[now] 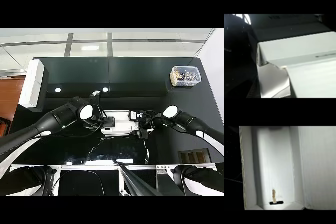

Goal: Fold the box and place the chain.

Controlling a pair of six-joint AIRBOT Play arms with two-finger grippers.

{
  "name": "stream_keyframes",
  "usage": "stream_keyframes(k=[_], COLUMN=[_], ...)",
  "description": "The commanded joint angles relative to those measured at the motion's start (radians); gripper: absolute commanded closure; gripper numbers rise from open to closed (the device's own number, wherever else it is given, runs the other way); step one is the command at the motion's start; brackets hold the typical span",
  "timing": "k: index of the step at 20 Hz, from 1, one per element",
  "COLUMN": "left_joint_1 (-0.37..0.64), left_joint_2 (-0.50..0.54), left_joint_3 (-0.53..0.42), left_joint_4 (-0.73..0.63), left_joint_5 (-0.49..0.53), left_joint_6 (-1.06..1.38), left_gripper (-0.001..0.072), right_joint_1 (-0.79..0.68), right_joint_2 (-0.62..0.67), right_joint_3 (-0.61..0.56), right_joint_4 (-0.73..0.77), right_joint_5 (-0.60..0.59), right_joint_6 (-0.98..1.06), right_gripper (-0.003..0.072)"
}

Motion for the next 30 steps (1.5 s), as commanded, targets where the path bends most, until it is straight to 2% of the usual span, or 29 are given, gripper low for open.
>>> stream_keyframes(k=[1, 4, 6, 8, 20, 24, 25, 26, 27, 30], left_joint_1=[-0.008, -0.016, -0.02, -0.023, -0.037, -0.045, -0.049, -0.05, -0.052, -0.051], left_joint_2=[-0.018, -0.036, -0.036, -0.036, -0.045, -0.068, -0.071, -0.073, -0.077, -0.083], left_joint_3=[0.025, 0.047, 0.058, 0.07, 0.089, 0.089, 0.089, 0.089, 0.089, 0.089], left_joint_4=[0.019, 0.019, 0.015, 0.015, 0.015, 0.062, 0.072, 0.099, 0.135, 0.169], left_joint_5=[-0.037, -0.064, -0.086, -0.103, -0.071, -0.101, -0.097, -0.097, -0.099, -0.102], left_joint_6=[-0.017, -0.016, -0.013, -0.006, -0.005, -0.032, -0.032, -0.042, -0.068, -0.115], left_gripper=[0.0266, 0.0266, 0.0305, 0.0305, 0.0305, 0.0309, 0.0325, 0.0399, 0.0425, 0.0405], right_joint_1=[0.001, 0.001, 0.001, 0.001, 0.001, 0.001, 0.001, 0.001, 0.001, 0.001], right_joint_2=[0.0, 0.0, 0.0, 0.0, 0.0, 0.0, 0.0, 0.0, 0.0, 0.0], right_joint_3=[0.0, 0.0, 0.0, 0.0, 0.0, 0.0, 0.0, 0.0, 0.0, 0.0], right_joint_4=[0.0, 0.0, 0.0, 0.0, 0.0, 0.0, 0.0, 0.0, 0.0, 0.0], right_joint_5=[0.0, 0.0, 0.0, 0.0, 0.0, 0.0, 0.0, 0.0, 0.0, 0.0], right_joint_6=[0.0, 0.0, 0.0, 0.0, 0.0, 0.0, 0.0, 0.0, 0.0, 0.0], right_gripper=[0.0629, 0.0629, 0.0629, 0.0629, 0.0629, 0.0629, 0.0629, 0.0629, 0.0629, 0.0629])
